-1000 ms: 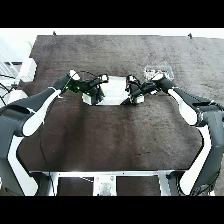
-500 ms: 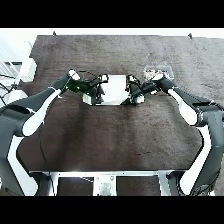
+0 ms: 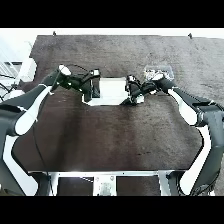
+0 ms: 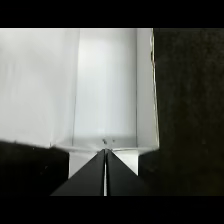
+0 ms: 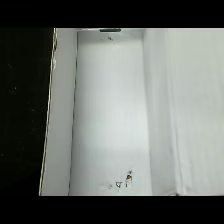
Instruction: Fold the box and place the chain.
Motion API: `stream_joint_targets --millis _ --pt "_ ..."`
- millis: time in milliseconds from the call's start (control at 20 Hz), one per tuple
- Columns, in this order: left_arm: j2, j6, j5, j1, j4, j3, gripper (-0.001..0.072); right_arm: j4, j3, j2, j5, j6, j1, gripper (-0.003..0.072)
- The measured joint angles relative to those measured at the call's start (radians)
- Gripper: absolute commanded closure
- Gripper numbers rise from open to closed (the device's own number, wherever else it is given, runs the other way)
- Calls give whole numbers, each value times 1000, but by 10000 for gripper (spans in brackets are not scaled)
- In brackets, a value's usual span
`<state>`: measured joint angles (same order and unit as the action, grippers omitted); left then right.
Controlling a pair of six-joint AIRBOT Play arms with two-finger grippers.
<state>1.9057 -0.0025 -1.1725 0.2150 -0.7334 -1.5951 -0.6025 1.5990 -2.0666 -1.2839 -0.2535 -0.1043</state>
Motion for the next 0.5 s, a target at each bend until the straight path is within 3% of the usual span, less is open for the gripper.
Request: stream_joint_targets --millis 200,350,500 --pt "-61 -79 -26 -25 3 0 696 0 0 0 0 0 0 131" --pt "-137 -256 24 -33 -26 10 696 0 0 0 0 0 0 130" --pt "-241 -457 84 -34 -58 83 696 -1 0 0 1 0 0 130"
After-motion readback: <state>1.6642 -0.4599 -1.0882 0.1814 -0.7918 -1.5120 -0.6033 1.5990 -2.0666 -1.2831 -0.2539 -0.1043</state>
